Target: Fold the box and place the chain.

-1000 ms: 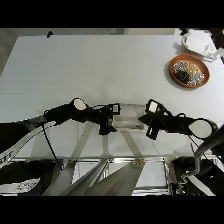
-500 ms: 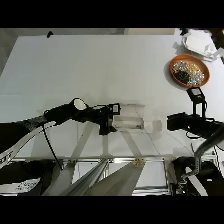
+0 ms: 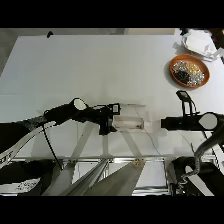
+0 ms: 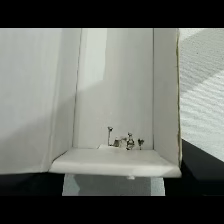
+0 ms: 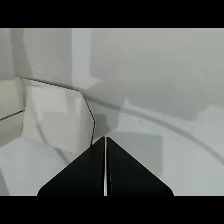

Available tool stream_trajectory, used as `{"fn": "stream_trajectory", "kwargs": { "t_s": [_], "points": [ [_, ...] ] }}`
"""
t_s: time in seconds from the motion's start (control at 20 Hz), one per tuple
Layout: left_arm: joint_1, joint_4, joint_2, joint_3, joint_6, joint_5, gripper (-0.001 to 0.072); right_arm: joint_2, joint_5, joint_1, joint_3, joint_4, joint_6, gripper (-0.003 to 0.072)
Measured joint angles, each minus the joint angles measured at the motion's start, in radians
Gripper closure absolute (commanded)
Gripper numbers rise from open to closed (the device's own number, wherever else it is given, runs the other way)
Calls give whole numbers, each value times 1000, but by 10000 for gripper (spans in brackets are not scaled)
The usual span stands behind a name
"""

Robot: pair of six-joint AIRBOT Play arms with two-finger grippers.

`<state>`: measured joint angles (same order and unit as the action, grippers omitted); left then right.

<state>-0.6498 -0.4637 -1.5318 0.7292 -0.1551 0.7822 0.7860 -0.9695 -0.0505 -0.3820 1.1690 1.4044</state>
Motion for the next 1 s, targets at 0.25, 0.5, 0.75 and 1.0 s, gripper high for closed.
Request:
{"fn": "stream_trajectory", "kwargs": {
  "t_s": [0.25,0.5,0.75,1.0],
  "points": [
    [0,0,0,0,0,0,435,136,26,2,0,-126,-117,662],
    [0,0,0,0,0,0,435,193,38,2,0,-202,-196,503],
    [0,0,0,0,0,0,435,182,39,2,0,-310,-266,389],
    [0,0,0,0,0,0,435,95,-5,2,0,-380,-284,389]
  ]
}}
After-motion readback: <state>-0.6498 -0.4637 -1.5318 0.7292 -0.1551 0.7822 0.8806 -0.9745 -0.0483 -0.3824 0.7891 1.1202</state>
